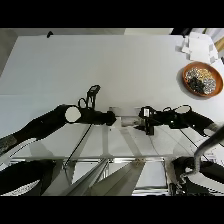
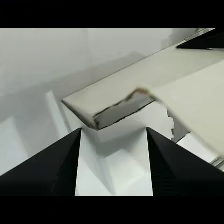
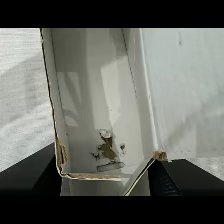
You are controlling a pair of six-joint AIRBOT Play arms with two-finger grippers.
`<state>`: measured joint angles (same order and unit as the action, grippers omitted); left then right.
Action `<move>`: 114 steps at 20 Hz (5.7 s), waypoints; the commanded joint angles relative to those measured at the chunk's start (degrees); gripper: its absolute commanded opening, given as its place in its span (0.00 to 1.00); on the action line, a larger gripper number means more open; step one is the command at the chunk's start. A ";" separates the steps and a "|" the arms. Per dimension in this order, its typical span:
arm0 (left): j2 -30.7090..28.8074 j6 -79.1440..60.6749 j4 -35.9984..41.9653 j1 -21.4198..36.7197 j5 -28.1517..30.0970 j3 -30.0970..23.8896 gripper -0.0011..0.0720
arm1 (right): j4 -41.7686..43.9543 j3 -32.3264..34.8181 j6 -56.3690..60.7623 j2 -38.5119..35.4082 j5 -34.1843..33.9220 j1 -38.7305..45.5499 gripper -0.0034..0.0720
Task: Fold the box and place the chain.
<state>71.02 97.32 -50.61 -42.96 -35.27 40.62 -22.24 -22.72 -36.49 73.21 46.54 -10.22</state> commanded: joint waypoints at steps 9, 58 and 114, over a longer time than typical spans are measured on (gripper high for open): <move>2.78 8.61 -6.36 -0.72 -3.67 4.17 0.64 | 0.00 0.00 0.00 0.00 0.02 -0.02 0.49; 12.07 38.40 -21.49 -6.78 -26.86 20.76 0.64 | 0.00 0.00 0.00 0.00 0.02 -0.02 0.49; 18.03 43.91 -31.58 -8.00 -30.36 25.86 0.41 | 0.00 0.00 0.00 0.00 0.44 -0.02 0.49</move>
<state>88.73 141.40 -80.68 -51.31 -63.24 64.40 -22.26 -22.72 -36.51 73.21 46.98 -10.22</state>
